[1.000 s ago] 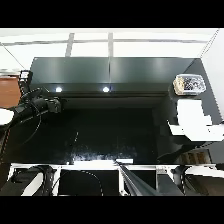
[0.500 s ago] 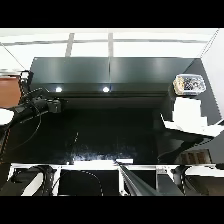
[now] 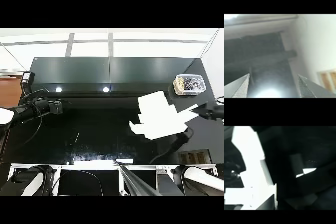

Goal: Fold the box and place the chain.

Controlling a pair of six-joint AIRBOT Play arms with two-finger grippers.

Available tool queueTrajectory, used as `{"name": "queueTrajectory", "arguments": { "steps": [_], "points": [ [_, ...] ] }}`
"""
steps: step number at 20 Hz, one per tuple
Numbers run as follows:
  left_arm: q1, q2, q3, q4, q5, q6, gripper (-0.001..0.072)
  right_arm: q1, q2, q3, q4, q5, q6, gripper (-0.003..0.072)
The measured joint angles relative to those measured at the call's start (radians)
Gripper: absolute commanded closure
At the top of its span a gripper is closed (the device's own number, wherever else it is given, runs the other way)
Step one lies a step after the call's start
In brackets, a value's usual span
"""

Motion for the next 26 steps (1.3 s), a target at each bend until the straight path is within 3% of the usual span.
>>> {"name": "queueTrajectory", "arguments": {
  "steps": [5,9,12,19,25,26],
  "points": [
    [-0.108,-0.052,0.000,-0.056,-0.058,-0.027,0.0002,0.258,0.305,-0.312,0.211,-0.241,-0.031,0.0676],
    [-0.222,-0.175,0.006,-0.170,-0.017,-0.052,0.0002,0.490,0.429,-0.457,0.340,-0.404,-0.041,0.0676],
    [-0.252,-0.309,0.034,-0.297,-0.033,-0.056,0.0002,0.648,0.458,-0.497,0.374,-0.484,-0.039,0.0676],
    [-0.263,-0.645,0.154,-0.451,-0.261,-0.034,0.0003,0.836,0.474,-0.520,0.396,-0.598,-0.015,0.0676],
    [-0.266,-0.722,0.200,-0.444,-0.407,0.075,0.0005,0.858,0.476,-0.521,0.401,-0.615,-0.008,0.0676],
    [-0.267,-0.729,0.204,-0.442,-0.452,0.126,0.0033,0.859,0.476,-0.521,0.400,-0.616,-0.008,0.0675]
  ]
}}
